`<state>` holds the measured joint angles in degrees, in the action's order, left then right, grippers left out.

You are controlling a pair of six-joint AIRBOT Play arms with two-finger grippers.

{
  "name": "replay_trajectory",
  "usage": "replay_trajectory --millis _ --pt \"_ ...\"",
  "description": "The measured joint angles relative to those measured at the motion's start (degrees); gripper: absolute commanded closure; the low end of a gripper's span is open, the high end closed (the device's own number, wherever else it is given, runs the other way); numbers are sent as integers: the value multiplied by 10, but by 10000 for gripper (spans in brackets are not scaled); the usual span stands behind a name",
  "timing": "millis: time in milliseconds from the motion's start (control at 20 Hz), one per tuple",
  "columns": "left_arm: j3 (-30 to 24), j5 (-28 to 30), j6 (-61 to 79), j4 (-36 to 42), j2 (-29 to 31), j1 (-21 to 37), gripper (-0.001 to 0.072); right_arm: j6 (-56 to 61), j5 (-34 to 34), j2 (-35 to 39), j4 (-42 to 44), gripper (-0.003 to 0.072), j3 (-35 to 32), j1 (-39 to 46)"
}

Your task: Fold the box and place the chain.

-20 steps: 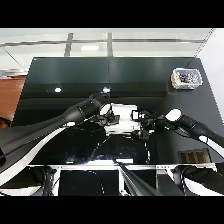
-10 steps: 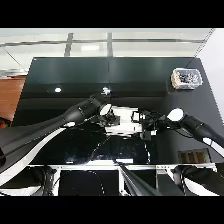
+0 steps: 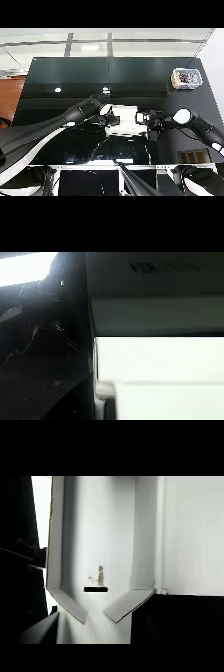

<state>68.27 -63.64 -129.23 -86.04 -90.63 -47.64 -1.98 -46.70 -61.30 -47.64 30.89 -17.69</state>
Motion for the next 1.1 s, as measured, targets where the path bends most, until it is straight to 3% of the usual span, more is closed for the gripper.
replay_trajectory --millis 50,100,150,950,1000,1050,1100 --pt "0 0 0 0 0 0 684 -5 5 -1 11 271 0 0" --pt "0 0 0 0 0 0 684 -12 7 -2 24 334 0 0" --pt "0 0 0 0 0 0 684 -18 7 -3 37 497 0 0" --pt "0 0 0 -1 0 0 684 -30 -17 -68 200 510 -5 0" --pt "0 0 0 -1 0 0 684 -30 -17 -70 202 493 -5 0" --pt "0 1 0 -1 0 0 684 -29 -17 -71 203 281 -6 0" --pt "0 1 0 -1 0 0 684 -27 -16 -72 205 232 -6 0"
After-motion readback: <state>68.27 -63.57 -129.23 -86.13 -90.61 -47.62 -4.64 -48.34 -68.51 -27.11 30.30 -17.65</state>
